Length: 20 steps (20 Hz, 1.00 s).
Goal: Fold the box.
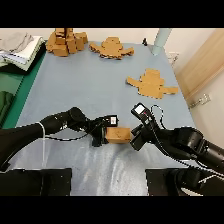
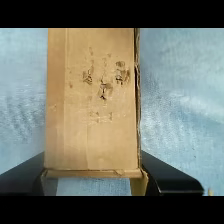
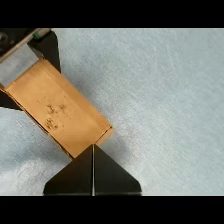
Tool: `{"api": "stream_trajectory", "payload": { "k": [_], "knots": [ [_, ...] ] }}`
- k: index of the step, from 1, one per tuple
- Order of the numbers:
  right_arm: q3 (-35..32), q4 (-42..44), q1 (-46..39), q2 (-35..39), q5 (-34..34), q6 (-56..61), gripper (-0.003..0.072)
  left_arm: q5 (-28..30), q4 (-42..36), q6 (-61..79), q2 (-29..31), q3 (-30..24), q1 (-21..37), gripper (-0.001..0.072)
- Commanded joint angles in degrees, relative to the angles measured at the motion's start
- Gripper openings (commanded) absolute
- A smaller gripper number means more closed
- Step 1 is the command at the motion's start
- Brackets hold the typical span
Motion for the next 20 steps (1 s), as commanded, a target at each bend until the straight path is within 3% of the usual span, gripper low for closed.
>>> {"api": "stream_trajectory", "payload": {
  "k": [1,5,7,9,11,14,18,20],
  "knots": [
    [0.0,0.2,0.0,0.0,0.0,0.0,0.0006,1.4,2.0,-5.7,2.6,0.1,2.4,0.0520],
    [0.0,0.2,0.0,0.0,0.0,0.0,0.0006,10.0,3.8,-18.9,3.6,0.5,14.4,0.0520],
    [0.0,0.2,0.0,0.0,0.0,0.0,0.0006,13.7,10.2,-28.1,3.2,2.7,23.2,0.0520],
    [0.0,0.2,0.0,0.0,0.0,0.0,0.0006,13.5,15.3,-34.7,0.5,7.3,31.1,0.0520],
    [0.0,0.2,0.0,0.0,0.0,0.0,0.0006,10.6,18.5,-40.5,-5.4,15.3,38.2,0.0520],
    [0.0,0.2,0.0,0.0,0.0,0.0,0.0006,7.8,21.2,-48.2,-16.2,30.2,44.2,0.0520],
    [0.0,0.2,0.0,0.0,0.0,0.0,0.0006,6.3,28.4,-61.1,-30.5,50.7,46.8,0.0520],
    [0.0,0.2,0.0,0.0,0.0,0.0,0.0006,4.6,30.0,-63.3,-36.1,58.4,46.8,0.0520]
  ]
}}
